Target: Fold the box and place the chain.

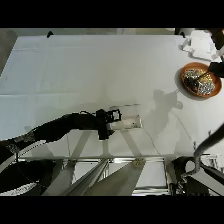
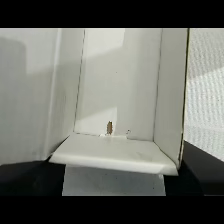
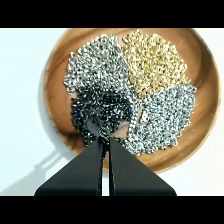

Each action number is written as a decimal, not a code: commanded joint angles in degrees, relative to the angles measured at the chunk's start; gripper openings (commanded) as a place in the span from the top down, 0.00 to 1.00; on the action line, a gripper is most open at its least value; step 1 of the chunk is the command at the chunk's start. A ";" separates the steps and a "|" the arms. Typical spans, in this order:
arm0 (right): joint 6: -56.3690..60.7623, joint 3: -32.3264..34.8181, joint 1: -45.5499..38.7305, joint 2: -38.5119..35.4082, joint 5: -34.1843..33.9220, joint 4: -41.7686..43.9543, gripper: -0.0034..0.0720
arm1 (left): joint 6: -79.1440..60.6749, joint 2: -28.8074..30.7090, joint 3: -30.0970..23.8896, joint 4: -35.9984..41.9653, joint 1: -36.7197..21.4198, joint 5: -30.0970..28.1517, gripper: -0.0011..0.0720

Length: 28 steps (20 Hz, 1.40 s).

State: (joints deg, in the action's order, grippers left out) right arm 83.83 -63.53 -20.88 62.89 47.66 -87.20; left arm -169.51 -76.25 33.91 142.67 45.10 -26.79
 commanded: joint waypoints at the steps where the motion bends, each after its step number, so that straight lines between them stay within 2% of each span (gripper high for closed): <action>1: -4.72 -0.04 0.00 -10.54 5.27 5.57 0.94 | -0.02 -0.02 -0.02 -0.02 0.00 0.00 0.53; 7: -7.98 -0.02 0.09 -25.64 14.56 23.17 0.94 | -0.02 -0.02 -0.02 -0.02 0.00 -0.02 0.53; 10: -10.43 -0.02 2.32 -28.72 21.33 30.38 0.94 | 0.00 -0.02 -0.02 -0.02 0.00 0.00 0.53; 14: -12.15 -0.02 9.53 -29.20 27.96 35.56 0.94 | -0.02 -0.02 -0.02 -0.02 0.00 -0.02 0.53; 22: -11.96 -0.02 27.50 -29.20 26.99 36.68 0.94 | 0.00 -0.02 -0.02 -0.02 0.00 -0.02 0.53; 28: -11.91 -0.02 34.84 -29.18 24.02 36.72 0.94 | -0.02 -0.02 -0.02 -0.02 0.00 -0.02 0.53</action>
State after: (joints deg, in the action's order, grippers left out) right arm 71.92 -63.55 10.50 33.76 73.21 -50.68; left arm -169.51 -76.25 33.91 142.67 45.10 -26.79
